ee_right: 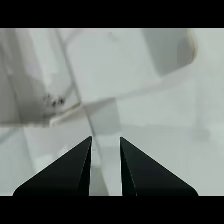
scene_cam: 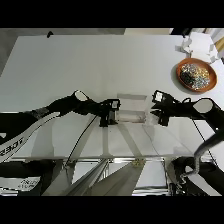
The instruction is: Fold the box and place the chain.
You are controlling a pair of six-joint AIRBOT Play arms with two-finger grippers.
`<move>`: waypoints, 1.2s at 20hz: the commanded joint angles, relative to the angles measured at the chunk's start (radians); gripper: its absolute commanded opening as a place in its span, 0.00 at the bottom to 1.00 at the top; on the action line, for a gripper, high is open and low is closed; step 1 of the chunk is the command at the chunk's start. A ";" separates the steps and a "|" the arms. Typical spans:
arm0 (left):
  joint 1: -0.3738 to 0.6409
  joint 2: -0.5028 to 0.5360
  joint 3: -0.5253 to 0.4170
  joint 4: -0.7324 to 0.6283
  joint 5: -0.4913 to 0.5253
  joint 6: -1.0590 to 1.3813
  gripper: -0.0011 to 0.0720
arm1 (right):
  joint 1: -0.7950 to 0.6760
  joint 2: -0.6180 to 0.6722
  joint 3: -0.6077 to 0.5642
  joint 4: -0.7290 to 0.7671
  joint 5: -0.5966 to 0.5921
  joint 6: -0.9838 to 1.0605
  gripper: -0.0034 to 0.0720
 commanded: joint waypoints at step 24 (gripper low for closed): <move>0.001 0.001 0.000 -0.001 0.002 -0.001 0.06 | 0.100 -0.135 -0.022 0.206 0.008 -0.368 0.15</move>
